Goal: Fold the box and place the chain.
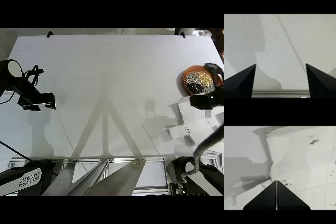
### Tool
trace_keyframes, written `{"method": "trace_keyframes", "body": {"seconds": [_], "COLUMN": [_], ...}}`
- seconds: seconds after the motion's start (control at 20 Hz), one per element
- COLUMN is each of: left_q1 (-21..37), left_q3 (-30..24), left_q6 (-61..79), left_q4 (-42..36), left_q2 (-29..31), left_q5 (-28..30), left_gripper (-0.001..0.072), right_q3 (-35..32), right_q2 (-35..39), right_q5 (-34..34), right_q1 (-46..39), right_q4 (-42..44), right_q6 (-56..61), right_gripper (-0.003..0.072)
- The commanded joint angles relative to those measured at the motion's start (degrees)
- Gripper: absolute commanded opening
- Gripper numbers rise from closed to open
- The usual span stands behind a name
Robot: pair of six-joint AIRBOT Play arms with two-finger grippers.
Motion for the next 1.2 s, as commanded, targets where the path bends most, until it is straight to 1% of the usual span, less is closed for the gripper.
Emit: {"method": "trace_keyframes", "body": {"seconds": [0.0, 0.05, 0.1, 0.15, 0.2, 0.25, 0.35, 0.45, 0.55, 0.7, 0.85, 1.1, 1.15], "left_q1": [0.04, 0.04, 0.04, 0.04, 0.04, 0.04, 0.04, 0.04, 0.04, 0.04, 0.04, 0.04, 0.04], "left_q3": [0.00, 0.00, -0.02, 0.00, -0.02, -0.02, -0.02, -0.02, -0.02, -0.02, -0.02, 0.00, -0.02], "left_q6": [0.00, 0.00, 0.00, 0.00, 0.02, 0.00, 0.00, 0.00, 0.00, 0.00, 0.00, 0.00, 0.00], "left_q4": [0.02, 0.02, 0.02, 0.02, 0.02, 0.02, 0.02, 0.02, 0.02, 0.02, 0.02, 0.02, 0.02], "left_q2": [0.04, 0.04, 0.04, 0.04, 0.04, 0.04, 0.04, 0.04, 0.04, 0.04, 0.04, 0.04, 0.04], "left_q5": [-0.13, -0.13, -0.13, -0.15, -0.13, -0.17, -0.17, -0.17, -0.15, -0.15, -0.15, -0.15, -0.15], "left_gripper": [0.0695, 0.0695, 0.0695, 0.0695, 0.0695, 0.0695, 0.0695, 0.0695, 0.0695, 0.0695, 0.0695, 0.0695, 0.0695], "right_q3": [1.86, 1.86, 1.99, 2.23, 2.25, 2.27, 2.32, 3.78, 7.54, 13.18, 13.57, 13.57, 13.57], "right_q2": [-5.05, -5.44, -5.44, -5.46, -5.77, -6.62, -9.25, -12.41, -16.96, -24.39, -27.80, -31.78, -32.48], "right_q5": [0.28, -0.72, -2.32, -3.78, -5.81, -6.99, -8.24, -8.79, -8.83, -6.05, -5.44, -4.68, -4.20], "right_q1": [-10.71, -11.85, -12.57, -13.27, -14.56, -16.20, -18.36, -19.15, -19.78, -19.76, -19.80, -19.78, -19.78], "right_q4": [-5.25, -9.94, -16.02, -21.07, -24.61, -25.24, -27.93, -31.61, -31.65, -31.21, -28.89, -27.52, -26.82], "right_q6": [-2.14, -2.89, -2.69, -2.08, -0.48, -0.66, -3.34, -6.97, -7.19, -10.71, -18.27, -20.28, -20.83], "right_gripper": [0.0021, 0.0080, 0.0277, 0.0403, 0.0404, 0.0421, 0.0468, 0.0481, 0.0480, 0.0478, 0.0476, 0.0474, 0.0455]}}
